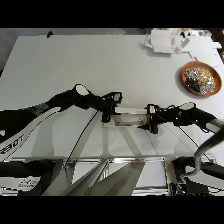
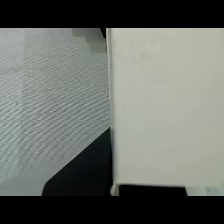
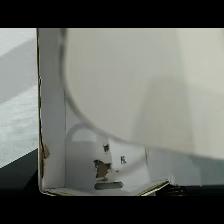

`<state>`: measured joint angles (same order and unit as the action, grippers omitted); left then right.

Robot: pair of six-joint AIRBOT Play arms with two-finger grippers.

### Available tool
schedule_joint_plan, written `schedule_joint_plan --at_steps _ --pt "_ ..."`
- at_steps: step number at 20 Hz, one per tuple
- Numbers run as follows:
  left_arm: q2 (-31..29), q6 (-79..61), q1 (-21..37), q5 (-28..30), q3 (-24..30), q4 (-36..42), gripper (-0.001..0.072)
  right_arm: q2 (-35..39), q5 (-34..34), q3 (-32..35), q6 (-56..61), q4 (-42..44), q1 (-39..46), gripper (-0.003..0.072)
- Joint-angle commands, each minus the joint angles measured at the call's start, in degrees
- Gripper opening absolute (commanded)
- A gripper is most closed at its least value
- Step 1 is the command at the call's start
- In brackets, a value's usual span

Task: Fold the box and place the chain.

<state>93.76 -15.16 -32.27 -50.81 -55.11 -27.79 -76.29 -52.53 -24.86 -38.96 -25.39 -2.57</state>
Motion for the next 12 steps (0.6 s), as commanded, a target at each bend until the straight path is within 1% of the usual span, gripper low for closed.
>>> schedule_joint_plan --at_steps 1,3,5,10,11,12 --pt "0.0 0.0 0.0 0.0 0.0 -0.1 0.001 -0.1 0.2 0.0 -0.1 0.2 0.9 0.0462" --pt "0.0 0.0 0.0 0.0 0.0 -0.1 0.001 -0.1 0.2 0.0 -0.1 0.2 0.9 0.0454" --pt "0.0 0.0 0.0 0.0 0.0 -0.1 0.001 -0.1 0.3 0.0 -0.1 0.0 0.9 0.0409" --pt "0.0 0.0 0.0 0.0 0.0 -0.1 0.001 -0.1 0.6 0.0 0.0 -3.5 0.9 0.0416" --pt "0.0 0.0 0.0 0.0 0.0 -0.1 0.001 -0.1 0.7 0.0 0.1 -3.5 0.9 0.0432" --pt "0.0 0.0 0.0 0.0 0.0 -0.1 0.001 -0.1 0.8 0.0 0.1 -3.5 0.9 0.0534"
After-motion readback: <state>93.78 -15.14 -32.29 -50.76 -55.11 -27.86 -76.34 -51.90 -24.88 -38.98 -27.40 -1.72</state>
